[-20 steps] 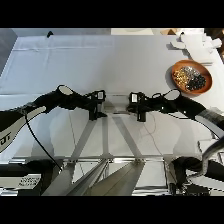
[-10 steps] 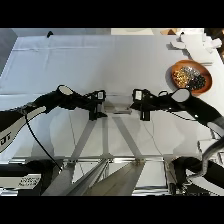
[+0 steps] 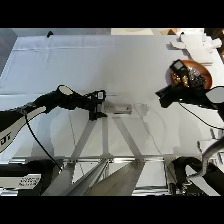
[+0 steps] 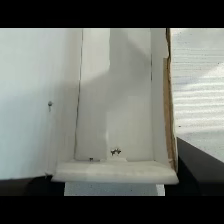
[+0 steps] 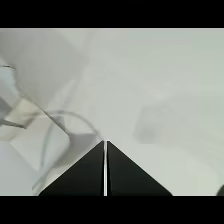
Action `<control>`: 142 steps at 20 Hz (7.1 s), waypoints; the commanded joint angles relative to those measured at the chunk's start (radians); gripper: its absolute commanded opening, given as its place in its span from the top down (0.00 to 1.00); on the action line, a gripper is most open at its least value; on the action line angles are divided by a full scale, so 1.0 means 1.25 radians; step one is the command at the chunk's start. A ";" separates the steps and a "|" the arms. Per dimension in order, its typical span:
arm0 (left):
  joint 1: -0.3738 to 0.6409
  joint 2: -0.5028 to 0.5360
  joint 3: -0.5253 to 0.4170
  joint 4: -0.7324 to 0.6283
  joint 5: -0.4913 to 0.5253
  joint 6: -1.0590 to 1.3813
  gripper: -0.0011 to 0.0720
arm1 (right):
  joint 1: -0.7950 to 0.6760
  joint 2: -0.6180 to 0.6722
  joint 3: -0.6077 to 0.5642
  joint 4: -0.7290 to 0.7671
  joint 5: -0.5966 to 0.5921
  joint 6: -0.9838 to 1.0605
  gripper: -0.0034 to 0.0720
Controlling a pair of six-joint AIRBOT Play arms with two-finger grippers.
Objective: Fold the box and place the chain.
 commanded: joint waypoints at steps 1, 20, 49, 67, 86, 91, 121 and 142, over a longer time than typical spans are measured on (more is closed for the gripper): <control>0.000 -0.001 0.000 0.000 0.000 0.000 0.61 | -0.051 -0.035 -0.001 -0.118 0.070 0.257 0.95; 0.000 -0.001 0.000 0.000 0.000 0.000 0.61 | 0.078 -0.372 -0.001 0.300 0.150 0.110 0.95; 0.000 -0.001 0.000 0.000 0.000 0.000 0.61 | 0.183 -0.310 0.000 0.328 0.081 0.173 0.40; 0.000 -0.001 0.000 0.000 0.000 0.000 0.61 | 0.289 -0.271 0.005 0.158 -0.113 0.364 0.41; 0.000 -0.001 0.000 0.000 0.000 0.000 0.61 | 0.422 -0.271 0.103 -0.255 -0.037 0.822 0.41; 0.000 -0.001 0.000 0.000 0.000 0.000 0.61 | 0.424 -0.271 0.133 -0.211 -0.011 0.868 0.41; 0.000 -0.001 0.000 0.000 0.000 0.000 0.61 | 0.473 -0.297 0.136 -0.473 -0.029 1.097 0.42; 0.000 -0.001 0.000 0.000 0.000 0.000 0.61 | 0.522 -0.400 0.218 -0.565 -0.001 1.243 0.63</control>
